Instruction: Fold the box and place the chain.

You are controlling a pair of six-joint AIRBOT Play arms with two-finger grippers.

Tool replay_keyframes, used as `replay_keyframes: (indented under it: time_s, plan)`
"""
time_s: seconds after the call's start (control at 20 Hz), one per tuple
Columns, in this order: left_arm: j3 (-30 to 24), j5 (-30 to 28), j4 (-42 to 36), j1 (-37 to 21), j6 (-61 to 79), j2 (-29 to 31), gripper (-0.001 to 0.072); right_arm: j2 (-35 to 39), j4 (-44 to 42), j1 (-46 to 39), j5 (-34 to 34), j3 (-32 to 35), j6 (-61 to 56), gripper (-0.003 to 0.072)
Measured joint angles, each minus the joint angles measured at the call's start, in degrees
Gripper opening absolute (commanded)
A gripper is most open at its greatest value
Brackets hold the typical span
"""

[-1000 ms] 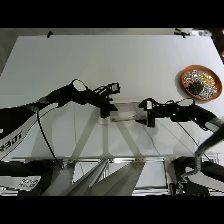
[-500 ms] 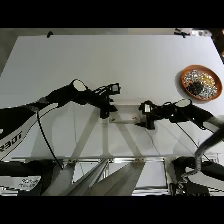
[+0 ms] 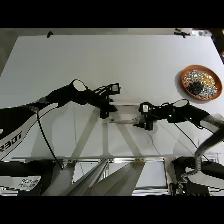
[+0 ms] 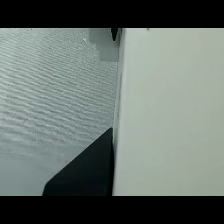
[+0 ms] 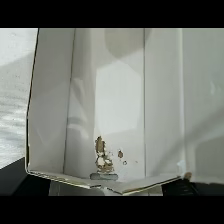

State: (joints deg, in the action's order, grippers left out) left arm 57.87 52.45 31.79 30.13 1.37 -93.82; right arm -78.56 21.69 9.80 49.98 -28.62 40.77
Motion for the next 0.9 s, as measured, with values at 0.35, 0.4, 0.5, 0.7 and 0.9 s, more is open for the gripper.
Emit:
replay_keyframes:
  time_s: [0.35,0.4,0.5,0.7,0.9]
  plan:
    - [0.0,0.0,0.0,0.0,0.0,0.0,0.0012,-0.7,-0.8,0.0,0.5,-0.6,0.0,0.0512]
    - [0.0,0.0,0.0,0.0,0.0,0.0,0.0012,-0.8,-0.8,0.0,0.6,-0.7,0.0,0.0439]
    - [0.0,0.0,0.0,0.0,0.0,0.0,0.0012,-0.8,-0.8,0.0,0.9,-0.9,0.0,0.0401]
    - [0.0,0.0,0.0,0.0,0.0,0.0,0.0012,-0.9,-0.9,0.0,1.3,-1.1,0.0,0.0401]
    - [0.0,-0.1,0.0,0.0,0.0,0.0,0.0012,-0.9,-1.0,0.0,1.6,-1.1,0.0,0.0404]
